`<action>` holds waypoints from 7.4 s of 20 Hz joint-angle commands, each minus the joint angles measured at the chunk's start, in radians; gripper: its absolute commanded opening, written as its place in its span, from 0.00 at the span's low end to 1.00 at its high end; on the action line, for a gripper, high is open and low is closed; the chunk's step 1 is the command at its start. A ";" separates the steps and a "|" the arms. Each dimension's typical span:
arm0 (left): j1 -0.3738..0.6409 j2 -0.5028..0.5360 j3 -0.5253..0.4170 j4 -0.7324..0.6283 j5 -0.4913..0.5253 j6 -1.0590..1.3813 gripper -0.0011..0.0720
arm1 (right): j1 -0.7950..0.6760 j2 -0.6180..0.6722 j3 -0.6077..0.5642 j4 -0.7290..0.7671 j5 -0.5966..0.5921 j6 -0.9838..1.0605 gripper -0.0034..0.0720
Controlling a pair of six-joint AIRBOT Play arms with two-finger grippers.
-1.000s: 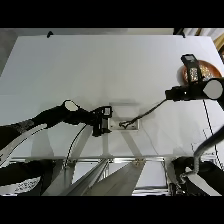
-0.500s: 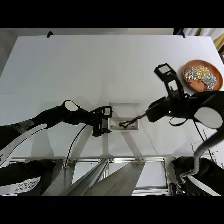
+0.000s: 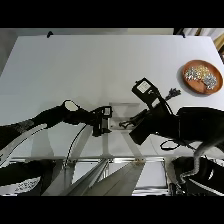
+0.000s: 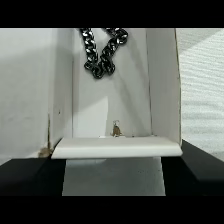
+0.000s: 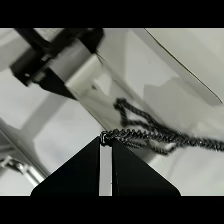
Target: Fold the box and place the chain.
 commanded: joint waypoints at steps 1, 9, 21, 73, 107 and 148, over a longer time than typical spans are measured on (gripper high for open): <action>0.001 0.001 0.000 0.000 0.000 0.000 0.36 | 0.061 0.004 0.004 0.001 -0.098 0.014 0.07; 0.001 0.001 0.000 0.000 0.000 0.000 0.36 | 0.061 -0.005 0.003 0.076 -0.193 0.012 0.07; 0.001 0.001 0.000 0.000 0.000 0.000 0.36 | 0.061 -0.334 -0.052 -0.133 -0.174 0.254 0.07; 0.001 0.001 0.000 0.000 0.000 0.000 0.36 | -0.798 -0.624 0.039 -0.165 -0.176 0.056 0.31; 0.001 0.001 0.000 0.000 0.000 0.000 0.36 | -0.797 -0.669 0.039 -0.201 -0.160 0.083 0.07; 0.001 0.001 0.000 0.000 0.000 0.000 0.36 | 0.032 -0.069 0.037 -0.079 -0.012 0.121 0.07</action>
